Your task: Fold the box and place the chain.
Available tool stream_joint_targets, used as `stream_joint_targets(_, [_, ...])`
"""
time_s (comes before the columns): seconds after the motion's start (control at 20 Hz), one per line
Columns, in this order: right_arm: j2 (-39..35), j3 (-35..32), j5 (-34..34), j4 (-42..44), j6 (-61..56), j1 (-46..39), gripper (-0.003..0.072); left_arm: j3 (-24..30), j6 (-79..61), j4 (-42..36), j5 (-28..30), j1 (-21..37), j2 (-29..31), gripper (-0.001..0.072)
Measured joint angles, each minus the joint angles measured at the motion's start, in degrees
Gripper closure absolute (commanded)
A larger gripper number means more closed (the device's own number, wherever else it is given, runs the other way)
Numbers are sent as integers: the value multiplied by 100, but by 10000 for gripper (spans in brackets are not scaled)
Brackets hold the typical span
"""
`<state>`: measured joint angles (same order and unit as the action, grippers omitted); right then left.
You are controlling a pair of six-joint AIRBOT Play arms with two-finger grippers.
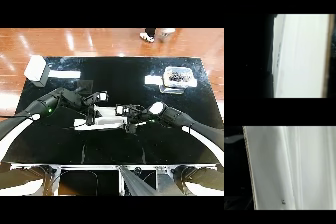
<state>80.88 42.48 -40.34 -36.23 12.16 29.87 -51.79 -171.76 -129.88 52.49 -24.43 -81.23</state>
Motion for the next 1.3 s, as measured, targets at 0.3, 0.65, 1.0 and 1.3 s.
stream_joint_targets(0.3, [0, 0, -87, -11, -94, 7, 65, -4, 535, -50, 87, 0, 52, 321])
stream_joint_targets(0.65, [2, 0, -74, -79, -232, 7, 66, -4, 678, -2, 446, 0, 116, 319])
stream_joint_targets(1.0, [4, 0, -39, -96, -256, 7, 66, -4, 1005, 562, 756, 66, 535, 249])
stream_joint_targets(1.3, [4, 0, -42, -96, -256, 7, 66, -4, 1611, 1401, 874, 162, 966, 249])
